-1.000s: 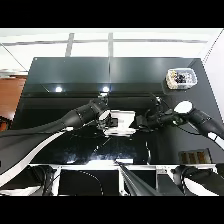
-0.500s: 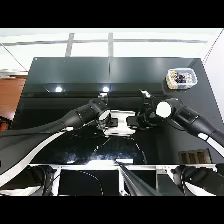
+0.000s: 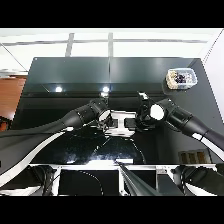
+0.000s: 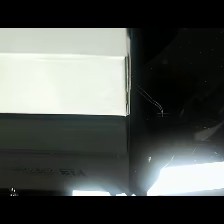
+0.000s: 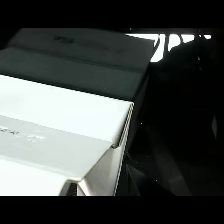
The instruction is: Fold the box and place the chain.
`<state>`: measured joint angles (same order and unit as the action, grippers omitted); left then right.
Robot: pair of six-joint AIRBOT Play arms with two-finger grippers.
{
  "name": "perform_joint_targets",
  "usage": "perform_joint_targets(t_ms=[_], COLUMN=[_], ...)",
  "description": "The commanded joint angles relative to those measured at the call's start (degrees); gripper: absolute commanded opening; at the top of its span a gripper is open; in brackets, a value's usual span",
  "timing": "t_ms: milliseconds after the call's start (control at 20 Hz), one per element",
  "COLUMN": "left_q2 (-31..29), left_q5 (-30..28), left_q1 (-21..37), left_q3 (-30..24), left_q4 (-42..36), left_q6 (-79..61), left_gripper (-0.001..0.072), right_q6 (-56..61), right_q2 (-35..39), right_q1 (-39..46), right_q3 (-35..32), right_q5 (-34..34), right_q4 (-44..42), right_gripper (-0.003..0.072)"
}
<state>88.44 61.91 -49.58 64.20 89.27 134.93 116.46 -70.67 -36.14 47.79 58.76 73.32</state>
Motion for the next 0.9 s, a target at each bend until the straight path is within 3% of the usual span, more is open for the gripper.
perform_joint_targets(t_ms=[0,400,850], left_q2=[0.0,0.0,0.0], left_q5=[-0.1,0.0,0.1], left_q1=[0.0,0.0,0.0], left_q3=[0.1,0.1,0.1], left_q4=[0.0,0.0,0.0], left_q6=[0.0,0.0,0.1], left_gripper=[0.0029,0.0030,0.0029], right_q6=[1.6,7.6,9.8], right_q2=[-0.6,-6.4,-7.8], right_q1=[-0.9,-3.3,-3.3], right_q3=[0.2,7.1,7.3], right_q5=[0.1,4.1,5.7], right_q4=[1.4,7.9,10.8], right_gripper=[0.0303,0.0302,0.0301])
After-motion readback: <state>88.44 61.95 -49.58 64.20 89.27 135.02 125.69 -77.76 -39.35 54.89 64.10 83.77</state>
